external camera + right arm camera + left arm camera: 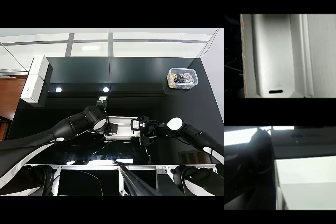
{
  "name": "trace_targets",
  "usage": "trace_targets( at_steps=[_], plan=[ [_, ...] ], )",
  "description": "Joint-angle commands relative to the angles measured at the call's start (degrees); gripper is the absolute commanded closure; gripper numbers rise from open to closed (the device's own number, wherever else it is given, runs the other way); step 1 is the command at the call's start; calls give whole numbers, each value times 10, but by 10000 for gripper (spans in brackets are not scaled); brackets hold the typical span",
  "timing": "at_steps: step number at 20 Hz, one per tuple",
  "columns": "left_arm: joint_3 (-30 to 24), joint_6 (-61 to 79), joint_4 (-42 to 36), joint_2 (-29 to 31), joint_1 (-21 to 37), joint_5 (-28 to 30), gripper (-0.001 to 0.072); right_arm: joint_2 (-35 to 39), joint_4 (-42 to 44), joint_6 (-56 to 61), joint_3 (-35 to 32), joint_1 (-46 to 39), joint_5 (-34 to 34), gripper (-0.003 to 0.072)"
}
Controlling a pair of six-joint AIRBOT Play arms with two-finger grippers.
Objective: Fold the box and place the chain.
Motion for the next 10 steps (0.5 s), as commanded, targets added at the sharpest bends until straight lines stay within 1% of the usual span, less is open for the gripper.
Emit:
trace_targets(
  at_steps=[1, 2, 3, 4, 5, 10],
  plan=[
    [2, -31, -6, -5, -1, -3, 249, 0, 0, 0, 0, 0, 0, 247],
    [2, -33, -6, -7, -1, -3, 252, 0, 0, 0, 0, 0, 0, 247],
    [2, -38, -7, -9, -1, -1, 306, 0, 0, 0, 0, 0, 0, 247],
    [3, -38, -9, -11, -1, 0, 387, 0, 0, 0, 0, 0, 0, 247],
    [9, -38, -9, -14, -2, 0, 417, 0, 0, 0, 0, 0, 0, 247],
    [32, -34, -4, -37, -2, -2, 418, 0, 0, 0, 0, 0, 0, 247]
  ],
)
